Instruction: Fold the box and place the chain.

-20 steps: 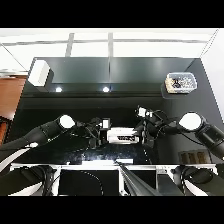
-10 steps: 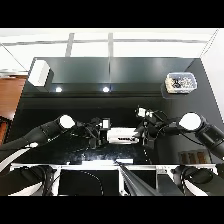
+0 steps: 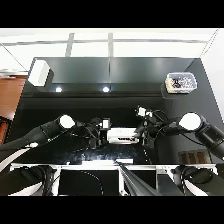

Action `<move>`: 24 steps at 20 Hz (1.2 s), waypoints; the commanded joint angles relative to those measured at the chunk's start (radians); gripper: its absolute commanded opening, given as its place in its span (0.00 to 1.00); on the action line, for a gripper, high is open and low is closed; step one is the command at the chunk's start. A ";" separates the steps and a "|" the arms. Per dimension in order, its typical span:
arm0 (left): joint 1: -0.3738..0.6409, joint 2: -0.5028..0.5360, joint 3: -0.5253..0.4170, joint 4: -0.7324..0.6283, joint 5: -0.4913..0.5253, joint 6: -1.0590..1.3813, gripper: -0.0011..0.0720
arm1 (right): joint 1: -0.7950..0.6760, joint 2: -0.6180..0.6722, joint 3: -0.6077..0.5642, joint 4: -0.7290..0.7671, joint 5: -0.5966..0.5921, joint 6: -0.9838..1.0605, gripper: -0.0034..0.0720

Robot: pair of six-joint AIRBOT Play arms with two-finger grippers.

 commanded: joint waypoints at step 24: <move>0.000 0.000 0.000 0.000 0.000 0.000 0.41 | -0.017 -0.019 0.048 -0.013 0.136 0.286 0.48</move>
